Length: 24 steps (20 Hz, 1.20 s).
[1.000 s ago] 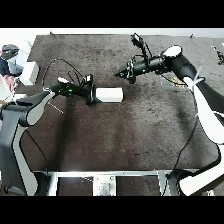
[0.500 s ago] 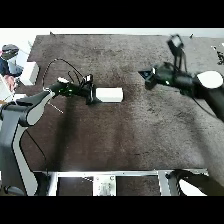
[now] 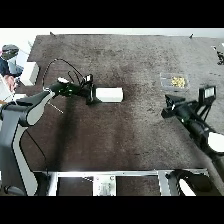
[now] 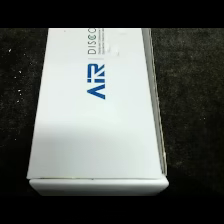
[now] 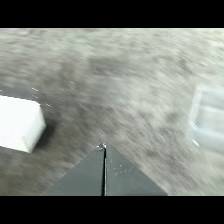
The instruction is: Fold the box and place the chain.
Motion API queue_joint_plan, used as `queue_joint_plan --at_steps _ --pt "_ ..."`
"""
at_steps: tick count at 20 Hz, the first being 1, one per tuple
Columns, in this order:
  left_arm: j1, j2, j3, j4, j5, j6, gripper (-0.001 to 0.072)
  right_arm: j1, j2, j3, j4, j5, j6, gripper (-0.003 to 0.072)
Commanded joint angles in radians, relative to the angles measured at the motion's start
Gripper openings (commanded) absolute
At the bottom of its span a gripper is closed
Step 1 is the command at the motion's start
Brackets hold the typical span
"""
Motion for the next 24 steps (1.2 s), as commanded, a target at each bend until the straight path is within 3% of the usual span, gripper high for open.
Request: queue_joint_plan --at_steps 1,9,11,17,20,24 --pt "0.000 0.000 0.000 0.000 0.000 0.000 0.0230 0.000 0.096 -0.094 0.010 -0.078 0.001 0.0008" --pt "0.000 0.000 0.000 -0.004 -0.016 -0.009 0.0227 0.000 0.095 -0.093 0.010 -0.079 0.001 0.0008" --pt "0.000 0.003 0.000 -0.035 -0.024 -0.026 0.0011 0.000 0.095 -0.093 0.010 -0.079 0.001 0.0008" --pt "0.039 0.140 0.011 -0.245 0.039 -0.053 0.0008 0.000 0.095 -0.093 0.010 -0.079 0.001 0.0008" --pt "0.083 0.275 0.011 -0.313 0.233 -0.154 0.0007 0.000 0.095 -0.093 0.010 -0.079 0.001 0.0008" --pt "0.146 0.421 0.010 -0.283 0.673 -0.410 0.0007 0.000 0.095 -0.093 0.010 -0.079 0.001 0.0008"
